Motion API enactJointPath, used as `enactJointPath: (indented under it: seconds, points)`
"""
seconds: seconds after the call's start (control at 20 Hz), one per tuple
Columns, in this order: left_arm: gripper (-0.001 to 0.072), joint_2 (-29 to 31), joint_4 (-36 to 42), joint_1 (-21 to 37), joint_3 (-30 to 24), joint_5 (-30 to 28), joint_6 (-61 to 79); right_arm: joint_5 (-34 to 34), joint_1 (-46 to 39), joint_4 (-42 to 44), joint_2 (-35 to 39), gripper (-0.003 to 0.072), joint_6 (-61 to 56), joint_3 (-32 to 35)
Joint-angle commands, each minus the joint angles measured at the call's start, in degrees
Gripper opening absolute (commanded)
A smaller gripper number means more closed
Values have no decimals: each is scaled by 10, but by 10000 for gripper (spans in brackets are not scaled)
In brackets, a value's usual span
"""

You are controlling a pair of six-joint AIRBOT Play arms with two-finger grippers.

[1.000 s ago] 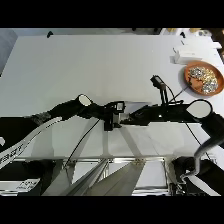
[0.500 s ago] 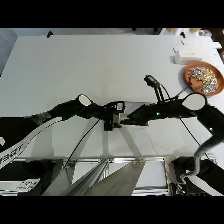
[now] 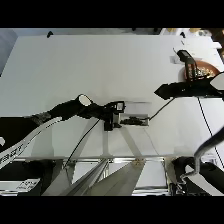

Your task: Fold the box and place the chain.

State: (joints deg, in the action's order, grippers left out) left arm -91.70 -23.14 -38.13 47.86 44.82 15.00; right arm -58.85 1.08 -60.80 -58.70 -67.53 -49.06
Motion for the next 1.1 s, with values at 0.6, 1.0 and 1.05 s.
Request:
enactJointPath:
  seconds: [0.6, 1.0, 1.05]
  points:
    - [276, 0, 0, 1, 0, 0, 0, 41, -19, -214, -138, 335, -165, 31]
    - [276, 0, 0, 1, 0, 0, 0, 49, 25, -216, -187, 287, -162, 32]
    - [276, 0, 0, 1, 0, 0, 0, 42, 25, -219, -191, 265, -162, 32]
